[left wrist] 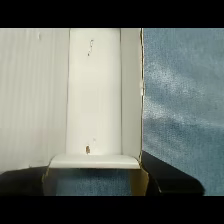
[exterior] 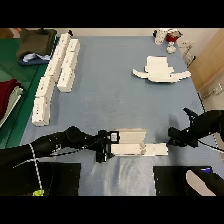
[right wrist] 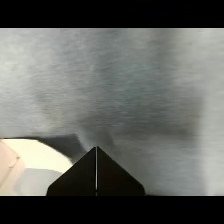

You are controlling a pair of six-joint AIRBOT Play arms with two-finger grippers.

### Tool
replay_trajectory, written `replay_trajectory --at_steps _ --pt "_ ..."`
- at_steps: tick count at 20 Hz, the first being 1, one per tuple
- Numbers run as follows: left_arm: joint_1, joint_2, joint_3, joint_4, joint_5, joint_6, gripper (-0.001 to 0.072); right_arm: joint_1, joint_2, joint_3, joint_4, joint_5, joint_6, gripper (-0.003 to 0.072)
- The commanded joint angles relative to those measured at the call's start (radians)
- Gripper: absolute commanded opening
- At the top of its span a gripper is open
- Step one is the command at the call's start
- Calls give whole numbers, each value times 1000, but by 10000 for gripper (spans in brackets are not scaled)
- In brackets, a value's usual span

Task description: Fold the box.

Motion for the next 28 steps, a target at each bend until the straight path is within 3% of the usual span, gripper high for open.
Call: replay_trajectory --at_steps 1,6,18,20,23,24,25,28 --pt "1 0 0 0 0 0 514 -50 -32 -38 145 2 -37 2" --pt "1 0 0 0 0 0 514 -50 -30 -113 255 1 -66 2" --pt "0 0 0 0 0 0 514 119 8 -92 360 -20 -110 19" --pt "0 0 0 0 0 0 514 148 55 -76 360 -20 -110 174" --pt "0 0 0 0 0 0 514 171 109 -54 361 -17 -110 299" --pt "0 0 0 0 0 0 514 180 114 -53 361 -16 -110 478" --pt "0 0 0 0 0 0 514 193 113 -53 362 -17 -116 537" --pt "0 0 0 0 0 0 514 278 112 -54 365 18 -116 537"
